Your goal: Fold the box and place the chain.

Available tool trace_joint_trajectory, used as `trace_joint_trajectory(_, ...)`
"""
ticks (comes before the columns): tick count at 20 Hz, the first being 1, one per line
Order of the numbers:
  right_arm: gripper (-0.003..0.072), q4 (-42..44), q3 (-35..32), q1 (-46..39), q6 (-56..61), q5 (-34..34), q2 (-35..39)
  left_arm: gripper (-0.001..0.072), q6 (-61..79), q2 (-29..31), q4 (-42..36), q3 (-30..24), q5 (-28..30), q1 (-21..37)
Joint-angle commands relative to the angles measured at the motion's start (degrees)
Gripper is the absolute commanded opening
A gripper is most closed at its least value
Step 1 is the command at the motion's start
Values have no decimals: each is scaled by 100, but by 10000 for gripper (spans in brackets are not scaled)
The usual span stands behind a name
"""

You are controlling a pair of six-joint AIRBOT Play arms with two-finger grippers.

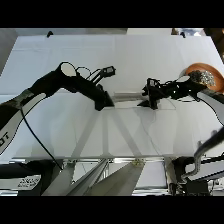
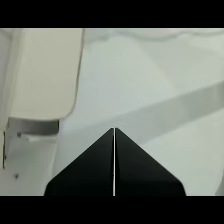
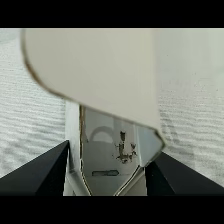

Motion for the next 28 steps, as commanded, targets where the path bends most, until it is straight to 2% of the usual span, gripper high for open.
trace_joint_trajectory(1, 404, 2, 2, 0, 2, 2, -2, 13, 553, -385, -1672, -33, 756, 4)
trace_joint_trajectory(5, 404, 2, 2, 0, 2, 2, -2, 13, 584, -787, -2411, -33, 1952, 4)
trace_joint_trajectory(9, 404, 2, 2, 0, 2, 2, -2, 13, 577, -903, -2863, -33, 2514, 4)
trace_joint_trajectory(12, 404, 2, 2, 0, 2, 2, -2, 9, 498, -940, -2883, -31, 3008, 4)
trace_joint_trajectory(17, 404, 2, 2, 0, 2, 2, -2, 6, 33, -1141, -2734, -33, 3110, 4)
trace_joint_trajectory(22, 404, 2, 2, 0, 2, 2, -2, 5, -866, -1193, -1759, -33, 3101, 4)
trace_joint_trajectory(28, 404, 2, 2, -2, 2, 2, -2, 7, -968, -1021, -1698, -28, 2951, 4)
